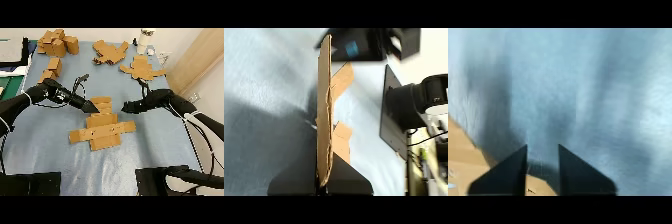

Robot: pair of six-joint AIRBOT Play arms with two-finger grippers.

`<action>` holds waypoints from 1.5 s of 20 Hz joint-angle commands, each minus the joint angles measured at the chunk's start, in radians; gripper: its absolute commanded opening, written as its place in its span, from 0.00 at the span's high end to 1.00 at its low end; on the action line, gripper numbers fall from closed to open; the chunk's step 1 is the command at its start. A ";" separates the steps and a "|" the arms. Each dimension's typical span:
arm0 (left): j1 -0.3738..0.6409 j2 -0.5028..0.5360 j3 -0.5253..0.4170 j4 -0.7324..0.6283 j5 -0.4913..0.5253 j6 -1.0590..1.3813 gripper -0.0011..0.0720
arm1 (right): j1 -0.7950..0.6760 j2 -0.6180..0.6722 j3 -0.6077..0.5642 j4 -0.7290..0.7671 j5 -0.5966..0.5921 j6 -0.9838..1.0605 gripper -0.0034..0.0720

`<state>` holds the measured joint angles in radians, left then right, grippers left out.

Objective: Fold the box.

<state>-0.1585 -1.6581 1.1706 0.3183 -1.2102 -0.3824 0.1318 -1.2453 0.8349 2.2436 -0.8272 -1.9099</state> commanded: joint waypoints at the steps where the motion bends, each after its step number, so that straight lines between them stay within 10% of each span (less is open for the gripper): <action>1: -0.032 0.051 -0.033 -0.005 0.061 0.126 0.97 | -0.014 -0.044 0.088 -0.095 -0.011 0.185 0.80; 4: -0.091 0.126 -0.129 -0.027 0.165 0.272 0.97 | -0.011 -0.071 0.095 -0.102 -0.018 0.186 0.95; 11: -0.118 0.237 -0.392 -0.249 0.249 0.606 0.97 | 0.026 -0.083 0.095 -0.102 0.071 0.201 0.95; 30: -0.249 0.297 -0.443 -0.153 0.406 0.673 0.97 | 0.076 -0.083 0.094 -0.126 0.164 0.220 0.95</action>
<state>-0.4000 -1.3617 0.7391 0.1516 -0.8177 0.2947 0.2066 -1.3285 0.9283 2.1231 -0.6647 -1.6909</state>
